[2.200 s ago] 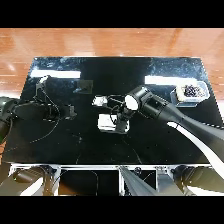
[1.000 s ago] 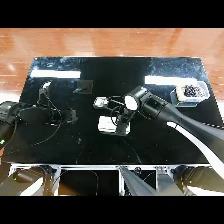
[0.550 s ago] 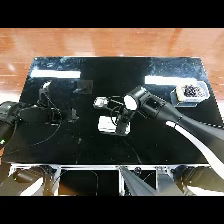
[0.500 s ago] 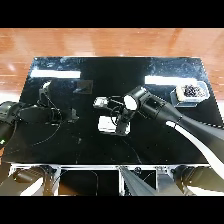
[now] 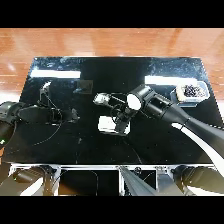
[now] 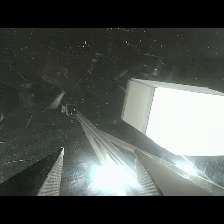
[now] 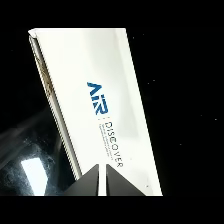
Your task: Fold the box and place the chain.
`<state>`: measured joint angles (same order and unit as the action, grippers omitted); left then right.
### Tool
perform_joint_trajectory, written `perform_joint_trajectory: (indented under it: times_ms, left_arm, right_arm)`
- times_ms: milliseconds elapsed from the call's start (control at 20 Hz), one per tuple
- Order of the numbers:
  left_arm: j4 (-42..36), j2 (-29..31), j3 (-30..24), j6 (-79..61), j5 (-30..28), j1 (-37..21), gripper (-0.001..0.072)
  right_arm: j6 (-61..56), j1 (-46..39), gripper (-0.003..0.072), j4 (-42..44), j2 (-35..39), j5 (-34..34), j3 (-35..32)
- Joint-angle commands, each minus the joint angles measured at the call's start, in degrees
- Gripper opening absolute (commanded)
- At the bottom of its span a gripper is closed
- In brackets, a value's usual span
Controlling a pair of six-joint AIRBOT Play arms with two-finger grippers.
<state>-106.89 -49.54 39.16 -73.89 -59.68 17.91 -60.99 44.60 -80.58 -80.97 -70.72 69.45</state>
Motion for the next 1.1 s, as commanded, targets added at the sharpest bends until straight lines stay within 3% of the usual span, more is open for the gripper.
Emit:
perform_joint_trajectory:
  times_ms: [0,100,250,500,600,700,900,1050]
  left_arm:
    - [-1.4,0.0,0.0,-1.9,0.4,0.1,0.0544]
    - [-5.6,-0.1,0.1,-9.6,1.6,0.1,0.0544]
    - [-15.3,-3.0,0.2,-30.2,0.6,0.1,0.0544]
    - [-16.5,-12.5,6.2,-55.3,-3.6,2.8,0.0560]
    - [-16.3,-14.4,9.0,-67.3,-3.3,6.7,0.0625]
    - [-13.2,-14.8,10.8,-77.2,-3.0,11.5,0.0625]
    - [-7.1,-15.5,11.2,-91.0,6.0,19.6,0.0618]
    - [-4.3,-16.6,11.2,-94.2,11.5,21.2,0.0607]
  right_arm:
    - [-4.1,-0.8,0.0069,0.0,1.5,-0.6,0.1]
    - [-9.0,-4.3,0.0070,-1.4,3.0,-4.2,0.0]
    - [-16.6,-16.3,0.0071,-6.6,6.4,-13.0,-1.7]
    - [-16.9,-37.0,0.0070,1.1,15.7,-10.4,-16.5]
    - [-16.0,-39.3,0.0070,2.8,17.2,-8.7,-20.9]
    - [-15.9,-39.2,0.0070,2.9,17.2,-8.2,-23.2]
    - [-15.9,-39.2,0.0070,3.5,17.2,-6.5,-24.2]
    - [-16.0,-39.2,0.0070,4.8,17.2,-5.1,-24.2]
